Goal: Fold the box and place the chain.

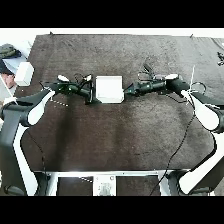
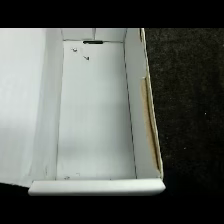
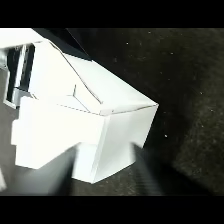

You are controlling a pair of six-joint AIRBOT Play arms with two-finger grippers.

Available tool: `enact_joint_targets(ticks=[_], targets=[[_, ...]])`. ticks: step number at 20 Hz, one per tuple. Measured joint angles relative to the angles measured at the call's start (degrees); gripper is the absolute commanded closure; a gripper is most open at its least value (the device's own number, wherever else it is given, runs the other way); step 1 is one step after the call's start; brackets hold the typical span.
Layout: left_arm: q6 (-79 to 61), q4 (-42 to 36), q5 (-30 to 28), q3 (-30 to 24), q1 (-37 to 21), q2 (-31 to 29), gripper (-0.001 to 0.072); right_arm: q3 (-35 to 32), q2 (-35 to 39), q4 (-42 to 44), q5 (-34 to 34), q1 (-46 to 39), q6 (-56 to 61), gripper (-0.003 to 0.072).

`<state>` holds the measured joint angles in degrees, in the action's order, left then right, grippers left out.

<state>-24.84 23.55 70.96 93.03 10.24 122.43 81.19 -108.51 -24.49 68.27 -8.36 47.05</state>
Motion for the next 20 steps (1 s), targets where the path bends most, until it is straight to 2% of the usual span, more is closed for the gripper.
enact_joint_targets(ticks=[9, 17, 20], targets=[[0.0, 0.0, 0.0, 0.0, 0.0, 0.0, 0.0305, 5.6, 0.0, -13.0, -3.1, 6.6, 9.1, 0.0189], [0.0, 0.0, 0.0, 0.0, 0.0, 0.0, 0.0305, 8.0, 0.0, -19.5, -4.7, 9.6, 16.2, 0.0205], [0.0, 0.0, 0.0, 0.0, 0.0, 0.0, 0.0306, 10.2, 0.0, -25.5, -4.5, 11.3, 20.5, 0.0205]])
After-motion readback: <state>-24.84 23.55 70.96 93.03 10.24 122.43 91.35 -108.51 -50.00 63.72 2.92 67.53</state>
